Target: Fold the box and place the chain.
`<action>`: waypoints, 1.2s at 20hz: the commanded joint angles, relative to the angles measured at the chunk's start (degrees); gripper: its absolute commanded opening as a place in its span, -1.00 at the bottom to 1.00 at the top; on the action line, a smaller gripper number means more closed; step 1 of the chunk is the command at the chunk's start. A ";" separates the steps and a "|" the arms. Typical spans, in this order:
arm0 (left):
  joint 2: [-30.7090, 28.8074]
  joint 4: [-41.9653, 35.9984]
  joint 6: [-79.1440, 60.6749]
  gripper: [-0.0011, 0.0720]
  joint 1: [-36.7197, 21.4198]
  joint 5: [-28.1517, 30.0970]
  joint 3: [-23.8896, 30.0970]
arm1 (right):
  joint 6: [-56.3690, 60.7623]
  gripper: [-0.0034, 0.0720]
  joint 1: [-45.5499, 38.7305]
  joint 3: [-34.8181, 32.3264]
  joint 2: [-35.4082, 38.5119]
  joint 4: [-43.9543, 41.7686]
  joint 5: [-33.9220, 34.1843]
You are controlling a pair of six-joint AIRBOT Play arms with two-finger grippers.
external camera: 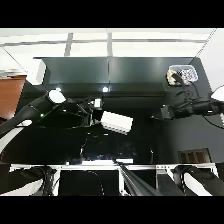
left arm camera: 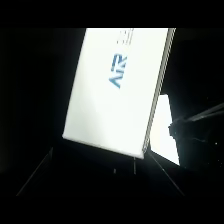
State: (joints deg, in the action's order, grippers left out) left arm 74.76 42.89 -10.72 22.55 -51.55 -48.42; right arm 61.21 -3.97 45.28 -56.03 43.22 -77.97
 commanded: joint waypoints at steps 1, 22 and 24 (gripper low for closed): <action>-4.17 0.04 0.70 0.98 0.02 -2.49 -2.16 | 0.94 -0.87 -3.34 0.02 2.21 4.15 -1.86; 14.51 -9.90 9.60 0.98 8.92 -5.75 -11.37 | 2.27 -0.87 -3.28 0.00 2.19 3.80 4.74; 14.51 -9.88 9.60 0.97 8.90 -5.73 -11.58 | 2.29 -0.87 -3.28 0.00 2.19 3.80 4.72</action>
